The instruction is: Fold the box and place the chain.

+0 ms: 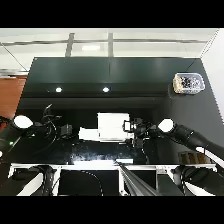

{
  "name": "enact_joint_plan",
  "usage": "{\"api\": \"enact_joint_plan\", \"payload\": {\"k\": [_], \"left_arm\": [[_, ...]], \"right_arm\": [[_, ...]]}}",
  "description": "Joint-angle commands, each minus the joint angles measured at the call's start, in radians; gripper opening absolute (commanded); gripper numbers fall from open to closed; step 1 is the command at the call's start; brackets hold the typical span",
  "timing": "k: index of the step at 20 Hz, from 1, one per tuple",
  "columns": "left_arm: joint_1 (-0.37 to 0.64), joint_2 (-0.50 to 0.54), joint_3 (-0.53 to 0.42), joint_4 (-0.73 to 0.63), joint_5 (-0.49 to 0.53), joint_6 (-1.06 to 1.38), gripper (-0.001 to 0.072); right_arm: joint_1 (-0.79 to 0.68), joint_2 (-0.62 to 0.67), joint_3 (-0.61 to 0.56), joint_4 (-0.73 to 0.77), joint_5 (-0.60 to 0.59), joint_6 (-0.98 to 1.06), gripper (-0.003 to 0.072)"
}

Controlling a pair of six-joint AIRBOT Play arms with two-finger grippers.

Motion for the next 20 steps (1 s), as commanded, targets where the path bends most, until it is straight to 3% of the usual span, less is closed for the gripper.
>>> {"api": "enact_joint_plan", "payload": {"k": [1,7,11,14,15,17,19,20], "left_arm": [[-0.005,-0.119,-0.021,-0.203,0.018,0.095,0.0024],[-0.108,-0.195,-0.021,-0.256,0.113,0.136,0.0025],[-0.126,-0.195,-0.02,-0.399,0.082,0.341,0.0025],[-0.126,-0.194,0.002,-0.409,0.029,0.416,0.003],[-0.126,-0.194,0.013,-0.409,0.003,0.445,0.0083],[-0.126,-0.194,0.042,-0.409,-0.029,0.455,0.027],[-0.126,-0.194,0.078,-0.409,-0.05,0.465,0.0657],[-0.126,-0.194,0.097,-0.408,-0.058,0.468,0.0714]], "right_arm": [[0.0,-0.001,0.0,0.0,0.0,0.0,0.0235],[0.0,-0.001,0.0,0.0,0.0,0.0,0.0235],[0.0,-0.001,0.0,0.0,0.0,0.0,0.0235],[0.0,-0.001,0.0,0.0,0.0,0.0,0.0235],[0.0,-0.001,0.0,0.0,0.0,0.0,0.0235],[0.0,-0.001,0.0,0.0,0.0,0.0,0.0235],[0.0,-0.001,0.0,0.0,0.0,0.0,0.0235],[0.0,-0.001,0.0,0.0,0.0,0.0,0.0235]]}}
